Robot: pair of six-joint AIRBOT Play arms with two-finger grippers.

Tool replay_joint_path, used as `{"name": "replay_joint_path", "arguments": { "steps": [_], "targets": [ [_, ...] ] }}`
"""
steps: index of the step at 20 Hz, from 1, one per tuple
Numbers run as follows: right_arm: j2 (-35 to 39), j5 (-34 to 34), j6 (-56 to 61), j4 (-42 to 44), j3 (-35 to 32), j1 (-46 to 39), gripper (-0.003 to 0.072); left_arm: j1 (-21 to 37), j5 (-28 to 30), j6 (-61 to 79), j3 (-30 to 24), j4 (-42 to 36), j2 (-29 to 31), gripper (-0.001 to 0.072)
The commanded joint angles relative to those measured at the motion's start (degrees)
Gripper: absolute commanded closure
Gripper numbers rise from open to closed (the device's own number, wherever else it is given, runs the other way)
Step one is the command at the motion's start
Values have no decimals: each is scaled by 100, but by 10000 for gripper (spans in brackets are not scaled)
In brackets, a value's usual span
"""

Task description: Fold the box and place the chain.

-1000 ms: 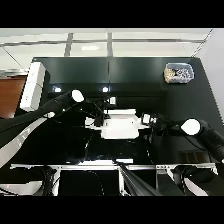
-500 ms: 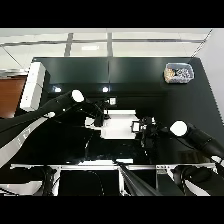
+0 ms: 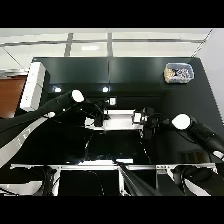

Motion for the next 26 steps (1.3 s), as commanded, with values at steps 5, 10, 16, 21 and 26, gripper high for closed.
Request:
{"name": "replay_joint_path", "arguments": {
  "steps": [5,10,16,21,26],
  "targets": [
    [-70,-85,-122,507,131,-310,31,-4,-190,2,-4,2,-4,684],
    [-627,212,-1191,1746,131,-334,31,-4,-197,2,-4,2,-4,684],
    [-1185,472,-1438,1751,131,-337,31,-2,-195,2,-4,2,-4,684],
    [-1434,535,-1429,1434,133,-337,31,-2,-197,2,-4,2,-4,684],
    [-1434,520,-1414,1423,133,-334,31,-2,-195,2,-4,2,-4,684]
  ]
}}
